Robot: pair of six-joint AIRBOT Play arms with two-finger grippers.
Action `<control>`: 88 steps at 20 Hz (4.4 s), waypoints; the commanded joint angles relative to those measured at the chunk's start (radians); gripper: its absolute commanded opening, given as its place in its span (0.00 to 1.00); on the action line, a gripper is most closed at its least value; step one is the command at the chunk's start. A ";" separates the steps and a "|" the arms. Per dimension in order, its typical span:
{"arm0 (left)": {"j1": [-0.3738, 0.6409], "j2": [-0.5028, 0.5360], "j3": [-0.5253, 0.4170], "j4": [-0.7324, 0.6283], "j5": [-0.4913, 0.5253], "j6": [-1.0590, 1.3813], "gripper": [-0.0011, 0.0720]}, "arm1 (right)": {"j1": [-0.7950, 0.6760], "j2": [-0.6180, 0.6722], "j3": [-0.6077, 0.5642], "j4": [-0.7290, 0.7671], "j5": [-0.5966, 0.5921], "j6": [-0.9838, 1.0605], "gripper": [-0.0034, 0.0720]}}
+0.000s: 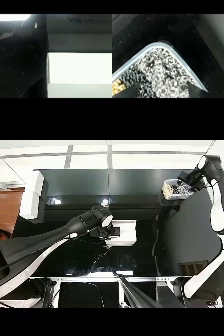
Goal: Fold the box and place the chain.
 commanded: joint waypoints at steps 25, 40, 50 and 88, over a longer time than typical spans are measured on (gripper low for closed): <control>-0.001 0.000 0.000 0.000 0.002 0.000 0.05 | -0.012 0.773 0.075 0.348 0.039 -0.479 0.07; -0.001 0.000 0.000 0.000 0.001 0.000 0.05 | 0.233 0.973 0.014 0.589 0.303 -0.501 0.07; -0.001 0.000 0.000 0.000 0.001 0.000 0.05 | 0.387 0.972 -0.223 0.723 0.429 -0.531 0.07; -0.001 0.000 0.000 0.000 0.000 0.000 0.05 | 0.400 1.016 -1.004 0.716 0.079 -0.590 0.55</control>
